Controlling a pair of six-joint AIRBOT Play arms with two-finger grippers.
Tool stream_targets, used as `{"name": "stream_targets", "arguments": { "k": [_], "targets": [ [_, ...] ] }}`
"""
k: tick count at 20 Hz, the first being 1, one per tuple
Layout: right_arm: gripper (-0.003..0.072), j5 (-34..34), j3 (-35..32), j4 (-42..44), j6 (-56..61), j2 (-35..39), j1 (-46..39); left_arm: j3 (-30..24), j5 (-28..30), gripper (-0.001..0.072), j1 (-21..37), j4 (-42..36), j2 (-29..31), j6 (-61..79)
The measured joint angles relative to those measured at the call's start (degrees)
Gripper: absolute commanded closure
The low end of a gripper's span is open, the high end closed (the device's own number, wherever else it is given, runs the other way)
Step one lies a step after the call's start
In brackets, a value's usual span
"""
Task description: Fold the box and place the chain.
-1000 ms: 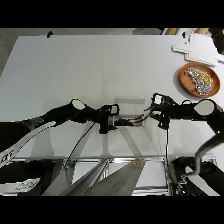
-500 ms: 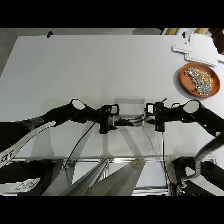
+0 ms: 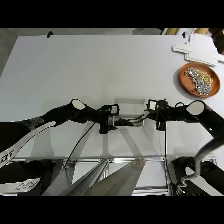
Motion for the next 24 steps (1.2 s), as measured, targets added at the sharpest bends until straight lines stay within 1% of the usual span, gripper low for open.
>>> {"name": "stream_targets", "arguments": {
  "k": [2, 5, 8, 11, 15, 19, 20, 21, 22, 24],
  "targets": [
    [0.0668, 0.02, 0.0, 2.32, 4.72, 4.72, 0.0, 0.0, 0.0, 0.0503, 0.0, 0.0, 0.0, 0.0],
    [0.0668, 1.51, 0.0, 11.82, 8.94, 10.29, 0.04, 0.0, 0.0, 0.0503, 0.0, 0.02, 0.0, 0.0],
    [0.0667, 3.56, -0.02, 20.52, 10.82, 12.9, 1.66, 0.0, 0.0, 0.0503, 0.0, 0.02, 0.0, 0.0],
    [0.0667, 3.41, -0.02, 24.55, 11.56, 13.77, 6.73, 0.0, 0.0, 0.0503, 0.0, 0.02, 0.0, 0.0],
    [0.0667, -2.71, -0.04, 25.9, 12.04, 12.83, 15.26, 0.0, 0.0, 0.0503, 0.0, 0.0, 0.0, 0.0],
    [0.0664, -9.09, -0.04, 27.1, 12.59, 8.79, 21.84, 0.0, 0.0, 0.0503, 0.0, 0.02, 0.0, 0.0],
    [0.0612, -10.38, -0.04, 27.61, 12.61, 7.41, 23.08, 0.0, 0.02, 0.0503, 0.0, 0.0, 0.0, 0.0],
    [0.0523, -11.39, -0.04, 27.87, 12.66, 6.08, 24.02, 0.0, 0.0, 0.0503, 0.0, 0.0, 0.0, 0.0],
    [0.0479, -12.31, -0.04, 27.98, 12.68, 4.68, 24.74, 0.0, 0.02, 0.0503, 0.0, 0.02, 0.0, 0.0],
    [0.0478, -13.66, -0.04, 27.02, 12.79, 2.64, 25.59, 0.0, 0.0, 0.0503, 0.0, 0.02, 0.0, 0.0]
  ]
}}
